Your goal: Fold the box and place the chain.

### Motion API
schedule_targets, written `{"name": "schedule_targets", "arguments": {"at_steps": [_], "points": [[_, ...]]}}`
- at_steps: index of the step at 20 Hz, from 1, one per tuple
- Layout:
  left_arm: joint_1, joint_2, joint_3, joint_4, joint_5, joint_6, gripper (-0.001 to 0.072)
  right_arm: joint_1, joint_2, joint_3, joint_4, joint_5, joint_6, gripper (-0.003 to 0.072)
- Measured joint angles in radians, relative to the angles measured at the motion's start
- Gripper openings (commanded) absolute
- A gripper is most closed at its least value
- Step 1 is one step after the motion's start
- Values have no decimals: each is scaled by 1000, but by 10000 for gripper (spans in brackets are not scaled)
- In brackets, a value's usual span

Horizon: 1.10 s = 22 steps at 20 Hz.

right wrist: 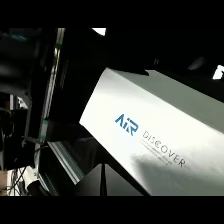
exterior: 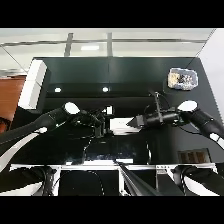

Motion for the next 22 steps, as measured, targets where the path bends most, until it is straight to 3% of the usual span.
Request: {"name": "schedule_targets", "arguments": {"at_steps": [12,22], "points": [[0,0,0,1,0,2,407,29,-74,-12,-41,-97,91,17],[0,0,0,0,0,-1,406,8,-78,9,-79,-84,90,17]]}}
